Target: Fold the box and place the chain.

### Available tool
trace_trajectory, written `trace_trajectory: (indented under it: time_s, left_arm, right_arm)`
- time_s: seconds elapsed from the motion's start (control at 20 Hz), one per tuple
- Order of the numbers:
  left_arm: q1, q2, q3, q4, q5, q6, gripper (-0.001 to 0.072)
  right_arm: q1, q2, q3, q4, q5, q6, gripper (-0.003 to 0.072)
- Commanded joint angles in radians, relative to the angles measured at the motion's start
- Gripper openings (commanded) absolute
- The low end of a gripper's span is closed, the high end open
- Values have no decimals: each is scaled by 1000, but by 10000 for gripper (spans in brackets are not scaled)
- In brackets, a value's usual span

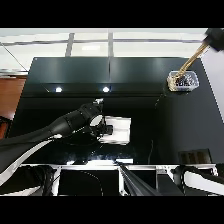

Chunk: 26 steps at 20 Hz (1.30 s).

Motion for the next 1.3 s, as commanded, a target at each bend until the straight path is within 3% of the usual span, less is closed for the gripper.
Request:
trace_trajectory:
  time_s: [0.0,0.3,0.4,0.7,0.8,0.95,1.25]
  left_arm:
    - [1,0,1,-1,0,0,30]
    - [1,0,1,-1,0,0,30]
    - [1,0,1,-1,0,0,30]
    - [1,0,1,-1,0,0,30]
    - [1,0,1,-1,1,0,30]
    - [1,0,1,0,1,0,30]
    - [1,0,1,-1,4,0,30]
  right_arm:
    - [0,126,87,76,-6,-117,9]
    - [0,262,96,210,321,-245,8]
    - [1,311,63,239,353,-260,8]
    - [139,490,-258,331,460,-411,7]
    - [193,509,-367,424,521,-425,8]
    - [292,510,-491,560,521,-446,8]
    - [525,510,-639,568,380,-429,8]
